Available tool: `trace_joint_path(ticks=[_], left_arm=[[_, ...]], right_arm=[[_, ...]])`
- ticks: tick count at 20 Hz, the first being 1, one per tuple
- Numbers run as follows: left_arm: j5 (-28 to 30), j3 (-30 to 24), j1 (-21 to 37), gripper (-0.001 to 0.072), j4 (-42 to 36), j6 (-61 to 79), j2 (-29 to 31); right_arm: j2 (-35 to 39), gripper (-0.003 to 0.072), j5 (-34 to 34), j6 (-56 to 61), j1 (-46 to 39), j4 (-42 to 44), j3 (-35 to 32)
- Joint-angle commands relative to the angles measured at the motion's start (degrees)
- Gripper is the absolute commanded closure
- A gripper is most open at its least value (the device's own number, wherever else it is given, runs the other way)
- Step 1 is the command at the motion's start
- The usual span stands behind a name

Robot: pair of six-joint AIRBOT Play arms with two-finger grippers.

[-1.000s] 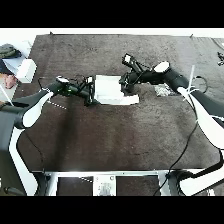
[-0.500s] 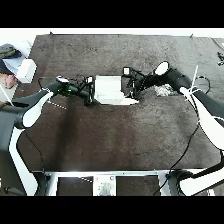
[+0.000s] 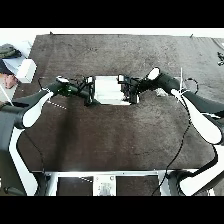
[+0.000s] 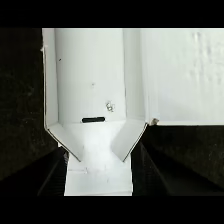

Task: Fold the box and place the chain.

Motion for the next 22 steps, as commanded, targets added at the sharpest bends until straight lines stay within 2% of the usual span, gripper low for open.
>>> trace_joint_path(ticks=[1, 2, 3, 4, 6, 7, 8, 16, 20, 22], left_arm=[[0.0, 0.0, 0.0, 0.0306, 0.0, 0.0, 0.0], [0.0, 0.0, 0.0, 0.0306, 0.0, 0.0, 0.0], [0.0, 0.0, 0.0, 0.0306, 0.0, 0.0, 0.0], [0.0, 0.0, 0.0, 0.0306, 0.0, 0.0, 0.0], [0.0, 0.0, 0.0, 0.0306, 0.0, 0.0, 0.0], [0.0, 0.0, 0.0, 0.0306, 0.0, 0.0, 0.0], [0.0, 0.0, 0.0, 0.0306, 0.0, 0.0, 0.0], [0.0, 0.0, 0.0, 0.0306, -0.7, 0.0, 0.0], [0.0, 0.0, 0.0, 0.0306, -0.8, 0.0, 0.0], [0.0, 0.0, 0.0, 0.0306, -0.8, 0.0, 0.0]], right_arm=[[-0.6, 0.0207, -0.9, -0.2, 0.2, 3.1, 0.0], [-0.6, 0.0211, -0.8, -0.2, 0.3, 3.1, 0.0], [-0.6, 0.0350, -0.3, -0.2, 0.3, 3.1, 0.0], [-0.6, 0.0414, 0.4, -0.2, 0.4, 3.3, 0.0], [-0.6, 0.0416, 0.6, -0.3, 0.7, 3.5, 0.0], [-0.7, 0.0516, 0.6, -0.4, 1.0, 4.1, 0.0], [-0.9, 0.0571, 0.4, -0.4, 1.4, 4.4, 0.0], [-2.4, 0.0569, -4.8, -0.4, 3.2, 4.5, 0.0], [-2.4, 0.0567, -5.1, -0.7, 3.3, 4.6, 0.0], [-2.4, 0.0428, -5.1, -2.4, 3.4, 4.6, 0.0]])
